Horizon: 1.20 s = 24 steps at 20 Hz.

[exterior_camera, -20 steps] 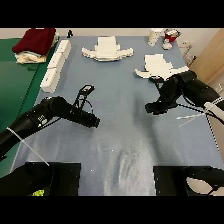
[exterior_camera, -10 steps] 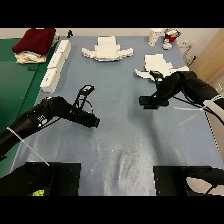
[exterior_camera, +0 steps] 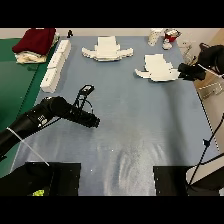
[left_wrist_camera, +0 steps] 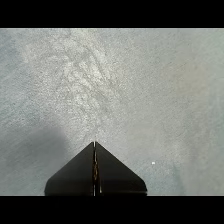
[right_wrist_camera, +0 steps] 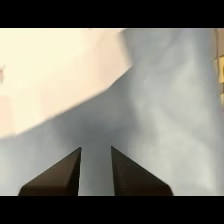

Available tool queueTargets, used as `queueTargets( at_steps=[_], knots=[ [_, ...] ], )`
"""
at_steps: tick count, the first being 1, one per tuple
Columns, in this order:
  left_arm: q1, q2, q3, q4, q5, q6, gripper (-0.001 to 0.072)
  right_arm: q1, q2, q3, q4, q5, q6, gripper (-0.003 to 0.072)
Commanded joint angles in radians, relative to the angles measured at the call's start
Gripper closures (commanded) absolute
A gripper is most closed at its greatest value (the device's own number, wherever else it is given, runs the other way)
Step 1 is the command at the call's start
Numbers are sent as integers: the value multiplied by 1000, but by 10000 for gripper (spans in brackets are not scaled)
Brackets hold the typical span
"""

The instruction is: Fold the box.

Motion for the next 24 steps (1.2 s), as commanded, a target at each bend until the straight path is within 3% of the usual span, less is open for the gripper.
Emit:
queueTargets(
  at_steps=[1, 6, 15, 16, 17, 18, 20, 21, 24],
  knots=[
    [0, 1, 0, 0, 0, 0, 696, -107, -173, 216, 101, 1, -54, 383],
    [0, 1, 0, 0, 0, 0, 696, -101, -345, 365, 235, -10, -119, 385],
    [0, 1, 0, 0, 0, 0, 696, -100, -394, 372, 317, -14, -180, 395],
    [0, 1, 0, 0, 0, 0, 696, -100, -394, 372, 317, -25, -182, 418],
    [0, 1, 0, 0, 0, 0, 696, -100, -394, 372, 322, -40, -199, 510],
    [0, 1, 0, 0, 0, 0, 696, -99, -394, 372, 333, -58, -222, 549],
    [0, 1, 0, 0, 0, 0, 696, -99, -394, 372, 367, -80, -242, 570],
    [0, 1, 0, 0, 0, 0, 696, -99, -393, 372, 393, -91, -266, 684],
    [0, 1, 0, 0, 0, 0, 696, -99, -387, 372, 478, -148, -283, 684]
  ],
)
